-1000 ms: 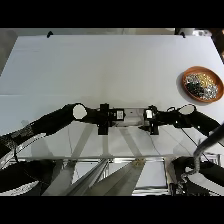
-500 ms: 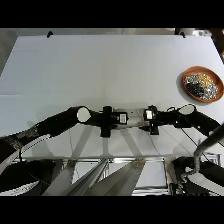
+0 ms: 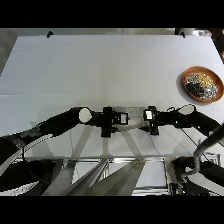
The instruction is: Fold the box and place the chain.
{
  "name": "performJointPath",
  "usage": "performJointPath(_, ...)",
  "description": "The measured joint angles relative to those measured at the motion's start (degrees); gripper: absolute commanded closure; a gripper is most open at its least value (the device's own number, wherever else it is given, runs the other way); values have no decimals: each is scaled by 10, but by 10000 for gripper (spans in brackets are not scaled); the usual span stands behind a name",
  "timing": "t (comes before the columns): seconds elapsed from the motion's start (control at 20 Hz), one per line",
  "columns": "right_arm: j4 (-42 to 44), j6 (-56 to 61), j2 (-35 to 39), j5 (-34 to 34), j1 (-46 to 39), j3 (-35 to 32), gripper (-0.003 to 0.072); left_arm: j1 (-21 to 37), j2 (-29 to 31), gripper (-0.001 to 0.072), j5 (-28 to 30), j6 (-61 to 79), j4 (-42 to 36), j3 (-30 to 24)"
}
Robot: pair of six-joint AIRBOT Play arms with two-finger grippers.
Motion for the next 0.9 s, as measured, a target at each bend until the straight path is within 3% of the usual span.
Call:
performJointPath(0.05, 0, 0, 0, 0, 0, 0, 274, 0, 0, 238, 2, 0, 0, 0)
performJointPath(0.1, 0, 0, 0, 0, 0, 0, 274, 0, 0, 365, 4, 0, 1, 0)
performJointPath(0.15, 0, 1, 0, 0, 0, 0, 274, 0, 0, 543, 4, 0, 2, 0)
performJointPath(0.2, 0, 1, 0, -1, 0, 0, 274, 0, 0, 648, 5, -5, 2, -1)
performJointPath(0.4, 1, 2, 0, -1, 0, 0, 274, 0, 12, 651, 11, -48, 26, -1)
performJointPath(0.5, 1, 2, 0, -2, 0, 0, 274, 0, 28, 706, 12, -121, 63, -1)
performJointPath(0.9, 1, 2, 0, -2, 0, 0, 274, 1, 147, 706, -29, -650, 336, -1)
